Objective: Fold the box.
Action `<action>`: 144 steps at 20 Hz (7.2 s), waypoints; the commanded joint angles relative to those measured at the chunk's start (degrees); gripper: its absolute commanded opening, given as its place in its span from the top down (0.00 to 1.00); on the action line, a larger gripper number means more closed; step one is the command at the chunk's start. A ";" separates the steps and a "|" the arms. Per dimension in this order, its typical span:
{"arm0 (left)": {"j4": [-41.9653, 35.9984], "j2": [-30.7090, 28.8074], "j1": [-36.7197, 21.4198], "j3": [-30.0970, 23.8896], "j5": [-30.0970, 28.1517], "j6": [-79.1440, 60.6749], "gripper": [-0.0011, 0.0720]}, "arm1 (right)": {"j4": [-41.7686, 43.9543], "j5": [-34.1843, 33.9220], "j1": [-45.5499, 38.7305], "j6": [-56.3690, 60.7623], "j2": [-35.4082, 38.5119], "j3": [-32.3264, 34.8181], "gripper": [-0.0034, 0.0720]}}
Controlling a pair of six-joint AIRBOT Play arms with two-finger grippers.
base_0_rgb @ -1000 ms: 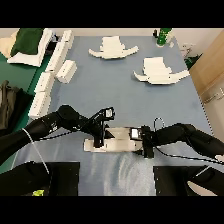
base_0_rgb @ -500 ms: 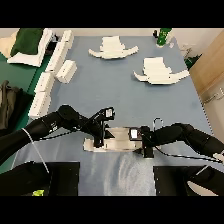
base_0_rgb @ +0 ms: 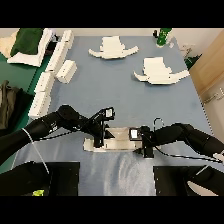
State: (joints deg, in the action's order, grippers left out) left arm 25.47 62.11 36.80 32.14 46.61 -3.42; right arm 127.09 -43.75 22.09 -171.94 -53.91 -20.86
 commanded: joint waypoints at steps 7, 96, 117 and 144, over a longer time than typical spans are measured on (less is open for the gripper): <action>0.02 0.04 0.00 0.00 -0.02 0.00 0.97 | -0.26 -0.17 0.04 0.02 -0.04 0.02 0.35; 11.89 4.52 3.45 1.29 -15.23 83.52 0.97 | -0.87 -0.22 0.04 0.00 -0.04 -0.02 0.35; 39.21 -27.02 0.72 4.02 9.79 51.60 0.10 | -0.85 -0.22 0.04 0.00 -0.04 -0.02 0.35; 12.59 -9.38 3.34 -9.44 -9.31 13.03 0.78 | -0.87 -0.22 0.04 0.02 -0.04 -0.02 0.35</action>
State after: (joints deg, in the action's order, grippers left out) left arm 39.07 51.42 39.94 22.70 40.49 9.98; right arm 126.21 -43.99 22.09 -171.94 -53.91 -20.91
